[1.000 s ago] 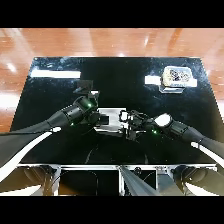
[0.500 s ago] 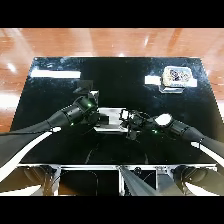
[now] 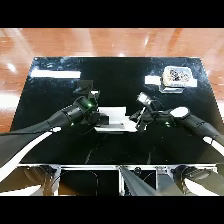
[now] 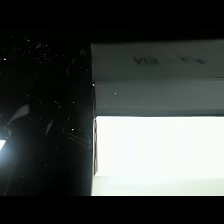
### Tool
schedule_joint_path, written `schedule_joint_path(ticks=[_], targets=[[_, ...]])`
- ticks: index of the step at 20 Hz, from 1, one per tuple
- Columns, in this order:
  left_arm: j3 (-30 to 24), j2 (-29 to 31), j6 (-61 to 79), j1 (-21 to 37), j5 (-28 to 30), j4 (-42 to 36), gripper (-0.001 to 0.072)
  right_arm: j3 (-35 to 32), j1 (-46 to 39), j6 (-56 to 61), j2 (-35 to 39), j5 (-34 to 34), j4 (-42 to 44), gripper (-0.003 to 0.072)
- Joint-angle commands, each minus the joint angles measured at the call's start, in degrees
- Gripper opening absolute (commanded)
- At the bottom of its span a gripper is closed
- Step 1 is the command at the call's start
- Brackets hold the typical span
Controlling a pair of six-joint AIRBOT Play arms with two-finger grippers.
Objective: Fold the box and place the chain.
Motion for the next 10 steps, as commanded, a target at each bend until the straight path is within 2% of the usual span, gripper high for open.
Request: schedule_joint_path(ticks=[1,5,8,10], targets=[[0.0,0.0,1.0,0.0,0.6,0.1,0.0026,0.0,-8.7,8.5,0.8,10.6,-1.2,0.0027],[0.0,0.0,1.1,0.0,0.5,0.1,0.0026,0.0,-18.5,19.2,0.8,19.1,-1.2,0.0035],[0.0,0.0,1.2,0.0,0.5,0.1,0.0026,0.0,-22.3,21.4,0.8,20.1,-2.2,0.0035],[0.0,0.0,1.2,0.0,0.6,0.1,0.0026,0.0,-20.9,21.2,0.8,19.2,-4.5,0.0036]])
